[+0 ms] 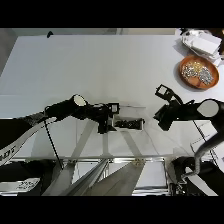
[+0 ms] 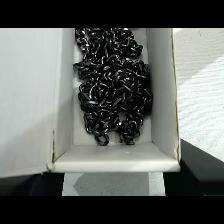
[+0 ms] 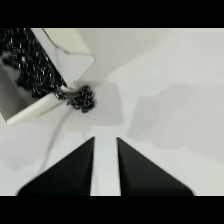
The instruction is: Fold the box and place the chain.
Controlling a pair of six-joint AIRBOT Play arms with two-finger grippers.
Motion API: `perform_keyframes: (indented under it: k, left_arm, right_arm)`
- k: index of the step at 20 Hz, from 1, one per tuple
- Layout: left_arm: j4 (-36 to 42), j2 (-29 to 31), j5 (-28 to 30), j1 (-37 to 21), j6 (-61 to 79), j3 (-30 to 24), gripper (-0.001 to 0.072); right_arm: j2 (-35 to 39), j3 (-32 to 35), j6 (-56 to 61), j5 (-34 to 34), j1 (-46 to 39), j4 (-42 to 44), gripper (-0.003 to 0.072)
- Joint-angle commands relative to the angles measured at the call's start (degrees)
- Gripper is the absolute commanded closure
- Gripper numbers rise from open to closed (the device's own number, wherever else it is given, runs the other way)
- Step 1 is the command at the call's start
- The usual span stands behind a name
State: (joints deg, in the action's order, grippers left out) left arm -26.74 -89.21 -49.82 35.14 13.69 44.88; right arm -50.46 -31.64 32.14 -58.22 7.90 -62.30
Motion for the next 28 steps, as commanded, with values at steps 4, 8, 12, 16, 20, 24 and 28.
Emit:
perform_keyframes:
  k: [4, 8, 12, 16, 20, 24, 28]
  left_arm:
    - [0.0, 0.0, -0.1, 0.0, 0.0, 0.1, 0.0573]
    - [0.0, 0.0, -0.1, 0.0, 0.0, 0.1, 0.0573]
    - [0.0, 0.0, -0.1, 0.0, 0.0, 0.1, 0.0573]
    - [0.0, 0.0, -0.1, 0.0, 0.0, 0.1, 0.0573]
    - [0.0, 0.0, -0.1, 0.0, 0.0, 0.1, 0.0573]
    - [0.0, 0.0, -0.1, 0.0, 0.0, 0.1, 0.0573]
    - [0.0, 0.0, -0.1, 0.0, 0.0, 0.1, 0.0573]
  right_arm:
    - [-14.2, 0.7, -19.1, -0.7, 4.2, 4.2, 0.0464]
    - [-16.9, 0.7, -20.2, 3.9, 7.8, 4.1, 0.0468]
    - [-17.3, 0.7, -18.5, 7.2, 7.8, 3.9, 0.0469]
    - [-17.3, 0.7, -18.4, 8.2, 7.9, 4.1, 0.0535]
    - [-17.3, 0.7, -18.4, 7.7, 7.9, 4.3, 0.0678]
    - [-17.3, 0.6, -17.9, 7.7, 7.8, 4.2, 0.0678]
    - [-15.8, 0.6, -15.4, 7.7, 7.8, 2.6, 0.0679]
